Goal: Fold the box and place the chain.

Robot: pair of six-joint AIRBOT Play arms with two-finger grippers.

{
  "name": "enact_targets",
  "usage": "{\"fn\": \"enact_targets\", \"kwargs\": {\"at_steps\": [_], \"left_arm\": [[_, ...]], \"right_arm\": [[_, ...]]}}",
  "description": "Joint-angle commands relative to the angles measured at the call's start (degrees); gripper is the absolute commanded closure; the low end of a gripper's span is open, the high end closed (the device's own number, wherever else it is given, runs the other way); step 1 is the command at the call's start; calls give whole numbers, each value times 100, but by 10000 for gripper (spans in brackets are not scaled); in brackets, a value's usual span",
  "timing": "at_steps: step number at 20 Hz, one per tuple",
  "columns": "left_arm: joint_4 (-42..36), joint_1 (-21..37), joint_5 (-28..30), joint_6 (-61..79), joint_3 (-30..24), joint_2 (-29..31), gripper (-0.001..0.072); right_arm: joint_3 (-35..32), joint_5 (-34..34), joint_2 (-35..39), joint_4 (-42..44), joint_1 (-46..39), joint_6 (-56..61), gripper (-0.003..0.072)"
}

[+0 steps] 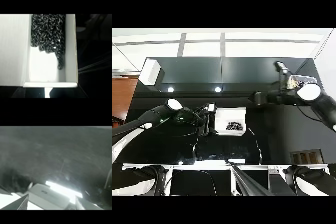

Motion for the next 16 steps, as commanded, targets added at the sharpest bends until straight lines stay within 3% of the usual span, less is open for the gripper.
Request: {"fn": "enact_targets", "kwargs": {"at_steps": [1, 3, 7, 12, 16], "left_arm": [[20, 2, 96, -2, 4, -4, 355], [20, 2, 131, -2, 4, -4, 355], [20, 2, 125, -2, 4, -4, 354], [22, 2, 125, -4, 4, -4, 355], [22, 2, 125, -4, 4, -4, 354]], "right_arm": [[372, 0, -603, 332, 612, -1554, 37], [461, 852, -522, 192, 745, -2203, 37], [496, 2157, -164, -1150, 719, -2387, 37], [-188, 1054, -177, -186, 1012, -4621, 37], [-188, 1130, -177, -186, 1224, -5077, 37]]}}
